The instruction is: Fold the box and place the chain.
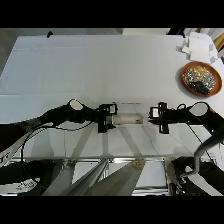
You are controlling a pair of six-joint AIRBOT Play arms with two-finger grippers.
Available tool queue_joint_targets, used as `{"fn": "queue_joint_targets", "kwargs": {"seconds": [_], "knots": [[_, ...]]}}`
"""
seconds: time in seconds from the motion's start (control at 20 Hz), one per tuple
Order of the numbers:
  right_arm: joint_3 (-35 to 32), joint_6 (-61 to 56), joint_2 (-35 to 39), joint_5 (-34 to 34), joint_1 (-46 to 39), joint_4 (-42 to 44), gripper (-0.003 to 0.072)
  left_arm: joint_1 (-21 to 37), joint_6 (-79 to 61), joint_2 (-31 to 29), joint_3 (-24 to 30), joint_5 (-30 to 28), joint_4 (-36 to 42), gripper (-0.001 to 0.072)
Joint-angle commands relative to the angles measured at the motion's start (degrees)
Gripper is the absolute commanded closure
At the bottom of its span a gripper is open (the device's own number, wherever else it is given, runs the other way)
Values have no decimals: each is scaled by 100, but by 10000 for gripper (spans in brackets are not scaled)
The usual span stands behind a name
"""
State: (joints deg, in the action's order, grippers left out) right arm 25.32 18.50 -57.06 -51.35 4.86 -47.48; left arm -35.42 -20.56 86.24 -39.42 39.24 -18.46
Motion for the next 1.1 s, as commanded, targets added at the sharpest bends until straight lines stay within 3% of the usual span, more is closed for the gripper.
{"fn": "queue_joint_targets", "kwargs": {"seconds": [0.0,0.45,1.05], "knots": [[-15,442,-83,188,15,498,585,0,0,0,-2,0,-2,377],[-15,579,-238,282,435,328,582,0,0,0,-2,0,0,377],[-15,603,-457,540,796,942,569,0,0,0,-2,0,0,377]]}}
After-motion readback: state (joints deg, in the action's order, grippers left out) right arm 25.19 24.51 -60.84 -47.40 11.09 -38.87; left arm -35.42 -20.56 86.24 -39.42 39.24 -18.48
